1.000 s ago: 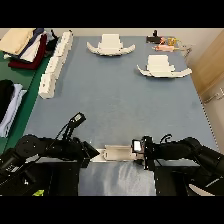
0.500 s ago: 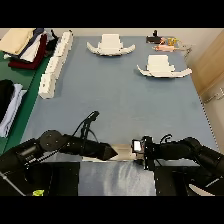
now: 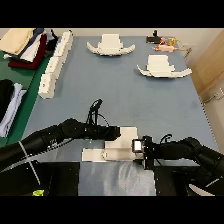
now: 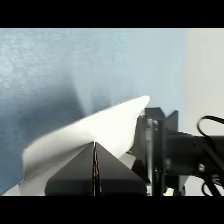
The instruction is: Fold the box.
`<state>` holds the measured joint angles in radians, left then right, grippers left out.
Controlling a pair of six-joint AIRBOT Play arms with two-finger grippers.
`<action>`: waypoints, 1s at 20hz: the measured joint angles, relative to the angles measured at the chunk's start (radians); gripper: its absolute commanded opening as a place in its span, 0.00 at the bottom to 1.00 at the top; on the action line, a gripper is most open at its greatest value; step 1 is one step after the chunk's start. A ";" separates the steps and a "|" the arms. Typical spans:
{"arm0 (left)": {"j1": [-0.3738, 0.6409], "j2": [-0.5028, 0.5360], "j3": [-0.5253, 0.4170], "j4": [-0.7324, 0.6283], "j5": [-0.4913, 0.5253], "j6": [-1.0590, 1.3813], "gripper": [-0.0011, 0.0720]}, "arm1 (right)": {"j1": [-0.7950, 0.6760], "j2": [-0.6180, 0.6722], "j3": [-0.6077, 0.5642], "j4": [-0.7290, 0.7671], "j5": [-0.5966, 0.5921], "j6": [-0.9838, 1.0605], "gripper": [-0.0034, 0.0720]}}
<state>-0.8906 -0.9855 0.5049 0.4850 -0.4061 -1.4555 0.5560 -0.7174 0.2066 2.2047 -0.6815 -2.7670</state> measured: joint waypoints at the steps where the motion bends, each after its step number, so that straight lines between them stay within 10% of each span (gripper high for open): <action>1: 0.003 -0.019 0.001 0.006 0.004 0.000 0.03 | 0.000 0.000 0.000 0.000 0.000 0.000 0.60; 14: 0.014 -0.109 0.004 0.068 0.061 -0.011 0.03 | 0.000 0.000 0.000 -0.002 0.000 -0.001 0.60; 20: 0.037 0.055 0.008 0.148 0.045 0.016 0.03 | 0.000 0.000 0.000 -0.005 -0.001 -0.002 0.60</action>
